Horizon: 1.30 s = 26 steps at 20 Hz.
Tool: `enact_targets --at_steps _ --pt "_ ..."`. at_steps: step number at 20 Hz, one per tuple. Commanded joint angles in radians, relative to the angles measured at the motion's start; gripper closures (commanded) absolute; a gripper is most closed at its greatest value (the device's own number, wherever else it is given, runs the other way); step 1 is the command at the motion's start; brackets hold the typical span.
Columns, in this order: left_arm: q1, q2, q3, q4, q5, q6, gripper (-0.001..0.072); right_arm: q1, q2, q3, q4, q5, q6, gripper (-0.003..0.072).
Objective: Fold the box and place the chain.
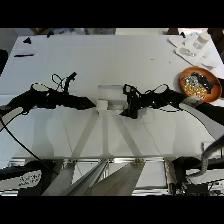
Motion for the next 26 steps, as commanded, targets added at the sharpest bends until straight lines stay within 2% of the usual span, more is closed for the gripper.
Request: enact_targets --at_steps 1,6,7,8,9,19,23,26 --pt "0.000 0.000 0.000 -0.010 0.003 0.018 0.0479 0.000 0.001 0.000 0.000 0.000 0.000 0.0289" --pt "-0.001 0.000 0.000 -0.046 0.024 0.017 0.0471 0.000 0.001 0.000 0.000 0.000 0.000 0.0289" --pt "-0.001 0.000 0.000 -0.068 0.029 0.017 0.0425 0.000 0.001 0.000 0.000 0.000 0.000 0.0289" --pt "-0.001 0.000 0.000 -0.099 0.031 0.017 0.0280 0.000 0.001 0.000 0.000 0.000 0.000 0.0289" --pt "-0.003 0.000 0.000 -0.127 0.033 0.017 0.0242 0.000 0.001 0.000 0.000 0.000 0.000 0.0289" --pt "-0.129 0.000 0.000 -0.081 0.150 0.005 0.0247 0.000 0.001 0.000 0.000 0.000 0.000 0.0289" --pt "-0.140 0.001 0.000 -0.068 0.205 0.005 0.0256 0.000 0.001 0.000 0.000 0.000 0.000 0.0289" --pt "-0.140 0.001 0.000 -0.005 0.243 0.005 0.0256 0.000 0.001 0.000 0.000 0.000 0.000 0.0289"
